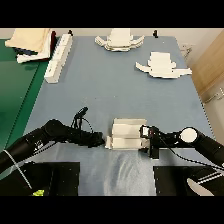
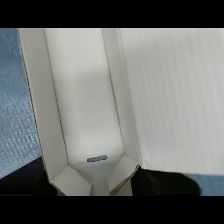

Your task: Fold the box.

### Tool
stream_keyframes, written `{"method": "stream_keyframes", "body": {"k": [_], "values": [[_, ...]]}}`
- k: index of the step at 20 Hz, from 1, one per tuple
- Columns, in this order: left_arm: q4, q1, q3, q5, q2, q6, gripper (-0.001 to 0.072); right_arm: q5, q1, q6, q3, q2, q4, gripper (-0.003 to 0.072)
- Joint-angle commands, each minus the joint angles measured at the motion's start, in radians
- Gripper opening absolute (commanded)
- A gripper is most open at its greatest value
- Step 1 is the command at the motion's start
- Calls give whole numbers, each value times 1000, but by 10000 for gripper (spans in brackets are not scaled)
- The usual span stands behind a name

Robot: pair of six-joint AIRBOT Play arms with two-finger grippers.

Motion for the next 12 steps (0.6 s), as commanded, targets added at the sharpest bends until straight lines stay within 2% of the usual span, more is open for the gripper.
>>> {"method": "stream_keyframes", "body": {"k": [1, 2, 9, 12], "values": [[-29, -4, 19, -1, 14, 31, 453, 0, 1, 0, 0, 1, 0, 514], [-29, -4, 19, 1, 14, 28, 477, 0, 1, 0, 0, 1, 0, 514], [-67, -4, 19, 7, 13, 42, 480, 0, 1, 0, 0, 1, 0, 514], [-135, -5, 19, 21, 13, 75, 480, 0, 1, 0, 0, 1, 0, 514]]}}
